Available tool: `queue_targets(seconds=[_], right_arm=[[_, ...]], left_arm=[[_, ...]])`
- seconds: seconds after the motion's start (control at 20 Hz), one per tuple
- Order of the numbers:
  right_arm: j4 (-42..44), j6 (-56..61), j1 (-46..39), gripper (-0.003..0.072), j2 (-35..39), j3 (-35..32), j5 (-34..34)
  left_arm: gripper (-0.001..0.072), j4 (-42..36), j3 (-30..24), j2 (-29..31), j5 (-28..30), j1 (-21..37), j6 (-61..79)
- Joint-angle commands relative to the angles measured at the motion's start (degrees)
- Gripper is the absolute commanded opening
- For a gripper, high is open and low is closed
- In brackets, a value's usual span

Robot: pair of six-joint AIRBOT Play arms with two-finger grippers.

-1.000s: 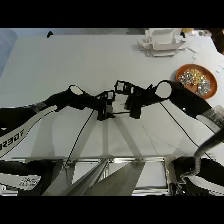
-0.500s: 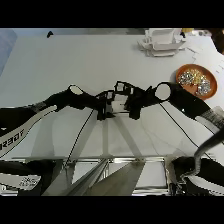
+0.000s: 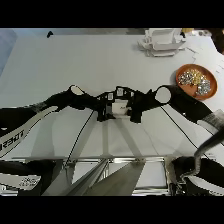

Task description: Fold the box and place the chain.

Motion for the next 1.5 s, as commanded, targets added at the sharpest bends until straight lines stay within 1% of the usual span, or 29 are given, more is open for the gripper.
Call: queue_targets(seconds=[0.0,0.1,0.15,0.2,0.25,0.4,0.65,1.0,1.25,1.45], right_arm=[[2.5,0.0,0.0,0.0365,1.6,0.0,0.0],[5.6,-0.4,0.0,0.0356,1.6,0.0,-0.3],[6.3,-0.3,0.0,0.0254,1.5,0.0,-1.1],[6.3,-0.3,0.0,0.0042,1.4,-0.1,-2.0],[6.2,0.2,0.0,0.0019,1.3,-0.1,-2.9],[6.3,0.2,0.0,0.0019,0.2,-0.1,-4.0],[6.1,1.3,0.0,0.0017,-2.9,-0.2,-1.3],[5.2,1.2,0.0,0.0017,-3.1,-0.4,-1.4],[4.0,1.3,0.0,0.0017,-3.3,-2.9,-2.2],[3.9,1.7,0.0,0.0017,-4.1,-3.2,-3.2]], left_arm=[[0.0013,-0.1,0.0,0.0,0.5,0.0,-0.1],[0.0013,-0.1,0.0,0.0,0.5,0.0,-0.1],[0.0013,-0.1,0.0,0.0,0.5,0.0,-0.1],[0.0013,-0.1,0.0,0.0,0.5,0.0,-0.1],[0.0013,-0.1,0.0,0.0,0.5,0.0,-0.1],[0.0013,-0.1,0.0,0.0,0.5,0.0,-0.1],[0.0013,-0.1,0.0,0.0,0.5,0.0,-0.1],[0.0013,-0.1,0.0,0.0,0.5,0.0,-0.1],[0.0013,-0.1,0.0,0.0,0.5,0.0,-0.1],[0.0013,-0.1,0.0,0.0,0.5,0.1,-0.1]])
